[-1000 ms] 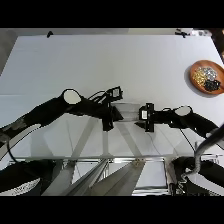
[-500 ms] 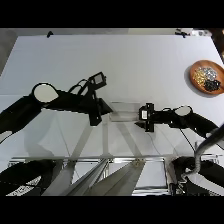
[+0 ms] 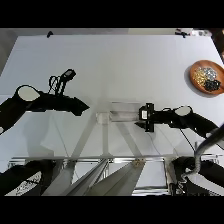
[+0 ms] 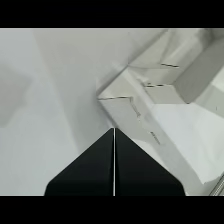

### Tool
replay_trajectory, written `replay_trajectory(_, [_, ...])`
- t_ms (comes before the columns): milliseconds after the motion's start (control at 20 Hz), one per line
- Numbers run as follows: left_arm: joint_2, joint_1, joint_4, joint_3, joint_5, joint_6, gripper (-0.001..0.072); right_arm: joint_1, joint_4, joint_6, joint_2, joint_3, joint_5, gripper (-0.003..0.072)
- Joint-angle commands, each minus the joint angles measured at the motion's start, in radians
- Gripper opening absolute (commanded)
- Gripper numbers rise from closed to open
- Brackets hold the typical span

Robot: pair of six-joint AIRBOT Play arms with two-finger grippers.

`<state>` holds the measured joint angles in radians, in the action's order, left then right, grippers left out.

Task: Fold the box and place the chain.

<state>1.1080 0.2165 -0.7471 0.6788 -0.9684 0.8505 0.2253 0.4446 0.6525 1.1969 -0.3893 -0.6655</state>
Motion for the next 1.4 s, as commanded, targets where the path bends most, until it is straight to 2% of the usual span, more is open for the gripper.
replay_trajectory(0, [0.052,-0.028,-0.026,-0.013,0.013,0.172,0.0002,0.000,0.000,0.000,0.000,0.000,0.000,0.0463])
replay_trajectory(250, [0.194,-0.027,0.005,-0.013,-0.023,0.228,0.0002,0.000,0.000,0.000,0.000,0.000,0.000,0.0463])
replay_trajectory(400, [0.244,-0.027,0.116,-0.013,-0.034,0.146,0.0002,0.000,0.000,0.000,0.000,0.000,0.000,0.0463])
replay_trajectory(500, [0.259,-0.026,0.161,-0.013,-0.046,0.116,0.0002,0.000,0.000,0.000,0.000,0.000,0.000,0.0463])
replay_trajectory(650, [0.280,-0.003,0.159,-0.013,-0.040,0.117,0.0002,0.000,0.000,0.000,0.000,0.000,0.000,0.0463])
replay_trajectory(850, [0.322,0.064,0.164,-0.013,0.030,0.132,0.0002,0.000,0.000,0.000,0.000,0.000,0.000,0.0463])
replay_trajectory(950, [0.324,0.078,0.165,-0.013,0.060,0.144,0.0002,0.000,0.000,0.000,0.000,0.000,0.000,0.0463])
replay_trajectory(1350, [0.325,0.097,0.155,-0.013,0.069,0.144,0.0002,0.000,0.000,0.000,0.000,0.000,0.000,0.0463])
